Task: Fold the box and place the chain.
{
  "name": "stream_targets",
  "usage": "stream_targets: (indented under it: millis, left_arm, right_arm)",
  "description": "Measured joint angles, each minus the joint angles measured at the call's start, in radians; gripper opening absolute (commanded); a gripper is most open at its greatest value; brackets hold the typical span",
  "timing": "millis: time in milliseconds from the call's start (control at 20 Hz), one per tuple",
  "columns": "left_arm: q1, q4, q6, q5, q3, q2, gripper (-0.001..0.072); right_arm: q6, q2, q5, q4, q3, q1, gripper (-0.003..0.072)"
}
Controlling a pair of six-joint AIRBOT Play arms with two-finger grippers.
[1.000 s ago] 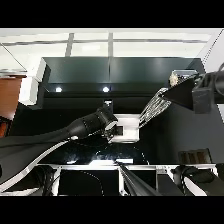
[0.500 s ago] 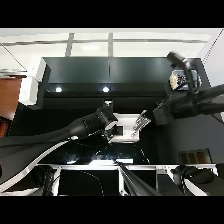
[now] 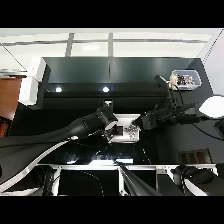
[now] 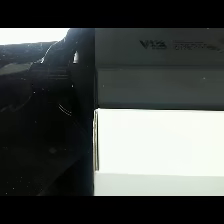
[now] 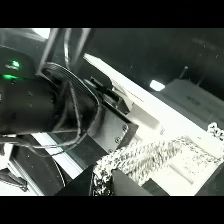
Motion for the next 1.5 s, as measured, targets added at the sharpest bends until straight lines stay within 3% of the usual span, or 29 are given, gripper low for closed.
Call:
stream_targets:
  millis: [50, 250, 500, 550, 600, 900, 1200, 1500]
  left_arm:
    - [0.0, 0.0, 0.0, 0.0, 0.0, 0.0, 0.0026]
    - [0.0, 0.0, 0.0, 0.0, 0.0, 0.0, 0.0026]
    - [0.0, 0.0, 0.0, 0.0, 0.0, 0.0, 0.0026]
    - [0.0, 0.0, 0.0, 0.0, 0.0, 0.0, 0.0026]
    - [0.0, 0.0, 0.0, 0.0, 0.0, 0.0, 0.0026]
    - [0.0, 0.0, 0.0, 0.0, 0.0, 0.0, 0.0026]
    - [0.0, 0.0, 0.0, 0.0, 0.0, 0.0, 0.0026]
    - [0.0, 0.0, 0.0, 0.0, 0.0, 0.0, 0.0026]
  right_arm:
    - [-0.006, 0.0, -0.011, 0.006, -0.011, 0.0, 0.0438]
    - [-0.029, 0.008, 0.006, -0.058, -0.025, -0.06, 0.0438]
    - [-0.186, 0.036, 0.01, -0.209, -0.048, -0.274, 0.0439]
    - [-0.222, 0.038, -0.021, -0.224, -0.068, -0.307, 0.0481]
    - [-0.264, 0.04, -0.065, -0.236, -0.097, -0.332, 0.0705]
    - [-0.612, 0.04, -0.322, -0.254, -0.286, -0.29, 0.0708]
    - [-1.029, -0.046, -0.417, -0.157, -0.363, -0.131, 0.0708]
    - [-1.326, -0.149, -0.477, -0.014, -0.374, -0.087, 0.0708]
